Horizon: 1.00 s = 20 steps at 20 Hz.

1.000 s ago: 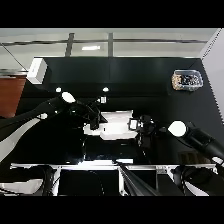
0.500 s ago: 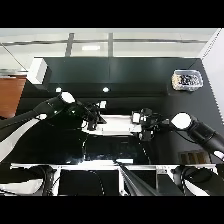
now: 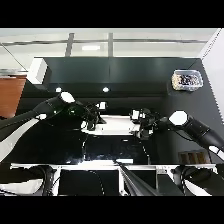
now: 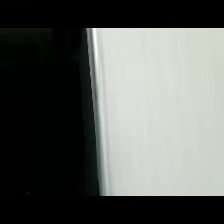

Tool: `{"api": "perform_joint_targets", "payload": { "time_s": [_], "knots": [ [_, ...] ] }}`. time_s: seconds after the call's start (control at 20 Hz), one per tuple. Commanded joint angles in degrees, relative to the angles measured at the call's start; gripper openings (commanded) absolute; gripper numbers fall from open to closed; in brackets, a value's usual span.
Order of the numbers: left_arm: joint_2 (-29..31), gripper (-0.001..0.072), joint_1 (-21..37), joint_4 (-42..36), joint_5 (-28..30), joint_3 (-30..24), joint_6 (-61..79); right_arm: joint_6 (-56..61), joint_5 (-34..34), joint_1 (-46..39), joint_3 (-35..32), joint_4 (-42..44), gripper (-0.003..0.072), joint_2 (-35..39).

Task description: Fold the box and place the chain.

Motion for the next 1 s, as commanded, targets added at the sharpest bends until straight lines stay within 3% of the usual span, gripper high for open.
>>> {"api": "perform_joint_targets", "payload": {
  "time_s": [0.0, 0.95],
  "knots": [
    [0.0, 0.0025, -0.04, -0.11, -0.09, 0.02, -0.15, -3.65, 0.98, -0.02, 0.0, 2.49, 0.0712, -2.34],
    [-0.09, 0.0026, -0.04, -0.11, 0.76, 0.02, -2.89, -8.15, -0.94, -0.02, 0.0, 2.45, 0.0711, -9.31]
  ]
}}
